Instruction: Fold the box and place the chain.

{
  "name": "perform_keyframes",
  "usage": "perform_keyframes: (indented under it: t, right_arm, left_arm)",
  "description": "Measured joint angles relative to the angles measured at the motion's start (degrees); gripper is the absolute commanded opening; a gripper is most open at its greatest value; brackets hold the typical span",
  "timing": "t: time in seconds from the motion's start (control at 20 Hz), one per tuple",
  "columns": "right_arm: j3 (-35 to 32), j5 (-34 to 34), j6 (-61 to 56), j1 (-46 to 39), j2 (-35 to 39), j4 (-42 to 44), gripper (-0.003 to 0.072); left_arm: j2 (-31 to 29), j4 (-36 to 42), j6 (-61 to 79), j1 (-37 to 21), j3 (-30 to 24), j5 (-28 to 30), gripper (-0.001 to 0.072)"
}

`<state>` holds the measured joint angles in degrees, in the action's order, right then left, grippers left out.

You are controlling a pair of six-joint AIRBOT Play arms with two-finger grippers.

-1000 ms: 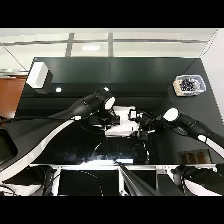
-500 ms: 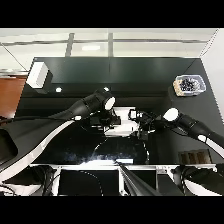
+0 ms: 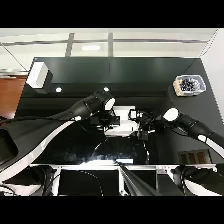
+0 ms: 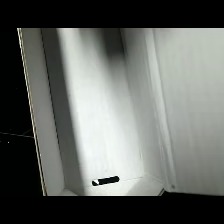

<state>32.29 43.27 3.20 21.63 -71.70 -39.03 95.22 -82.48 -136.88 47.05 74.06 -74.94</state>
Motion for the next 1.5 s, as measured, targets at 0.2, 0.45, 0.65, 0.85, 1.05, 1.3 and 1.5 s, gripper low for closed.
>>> perform_keyframes:
  t: [0.2,0.45,0.65,0.85,1.05,1.3,1.5]
  right_arm:
    - [0.0,0.0,0.0,0.0,0.0,0.0,0.0014]
    - [0.0,0.0,0.2,0.0,0.0,-0.1,0.0014]
    - [0.0,-0.1,0.2,0.0,0.0,-0.1,0.0014]
    - [0.0,-0.1,0.1,0.0,0.0,-0.1,0.0014]
    - [0.0,0.0,0.1,0.0,0.0,-0.1,0.0014]
    - [0.0,0.0,0.1,0.0,0.0,0.0,0.0014]
    - [0.1,0.0,0.1,0.0,0.0,0.0,0.0014]
  left_arm:
    - [0.1,0.5,0.0,0.0,-0.2,0.9,0.0288]
    - [0.1,0.5,0.0,0.0,-0.3,0.8,0.0029]
    - [0.1,0.8,0.0,0.0,-0.3,1.3,0.003]
    - [0.1,0.8,0.0,0.0,-0.3,1.3,0.0029]
    - [0.1,0.9,0.0,0.0,-0.3,1.3,0.0029]
    - [0.1,0.9,0.0,0.0,-0.3,1.2,0.0029]
    - [0.1,0.9,0.0,0.0,-0.3,1.1,0.0029]
